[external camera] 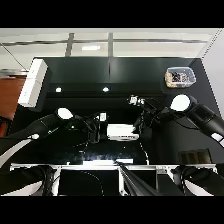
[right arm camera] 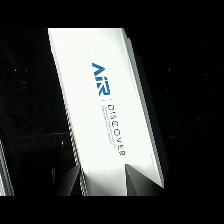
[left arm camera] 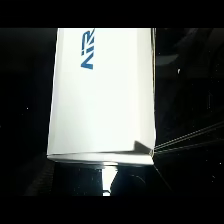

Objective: Fold the box and place the chain.

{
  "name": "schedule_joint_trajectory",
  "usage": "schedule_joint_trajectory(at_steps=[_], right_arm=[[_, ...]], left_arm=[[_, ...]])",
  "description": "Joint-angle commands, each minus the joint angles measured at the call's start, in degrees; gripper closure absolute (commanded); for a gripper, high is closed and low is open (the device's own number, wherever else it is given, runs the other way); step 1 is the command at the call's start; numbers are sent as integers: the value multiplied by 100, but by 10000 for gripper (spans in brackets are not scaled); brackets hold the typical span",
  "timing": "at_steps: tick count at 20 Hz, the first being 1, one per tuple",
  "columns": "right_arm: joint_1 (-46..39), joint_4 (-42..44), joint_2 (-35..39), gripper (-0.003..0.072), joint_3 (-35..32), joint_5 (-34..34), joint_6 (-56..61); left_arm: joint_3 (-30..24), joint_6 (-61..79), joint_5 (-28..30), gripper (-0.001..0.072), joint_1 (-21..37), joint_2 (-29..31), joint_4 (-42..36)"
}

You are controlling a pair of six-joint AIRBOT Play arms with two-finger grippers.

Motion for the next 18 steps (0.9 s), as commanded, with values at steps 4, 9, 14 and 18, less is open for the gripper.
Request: schedule_joint_trajectory(at_steps=[4, 9, 14, 18], right_arm=[[170, -101, -20, 396, -2, -313, 15], [170, -98, -20, 396, 0, -315, 66], [170, -94, -11, 395, 7, -273, 151], [170, -90, -4, 395, 7, -249, 192]], left_arm=[[7, 0, 2, 339, -2, -4, 0], [7, 0, 2, 339, -2, -4, 0], [7, 0, 2, 339, -2, -4, 0], [7, 0, 2, 339, -2, -4, 0]])
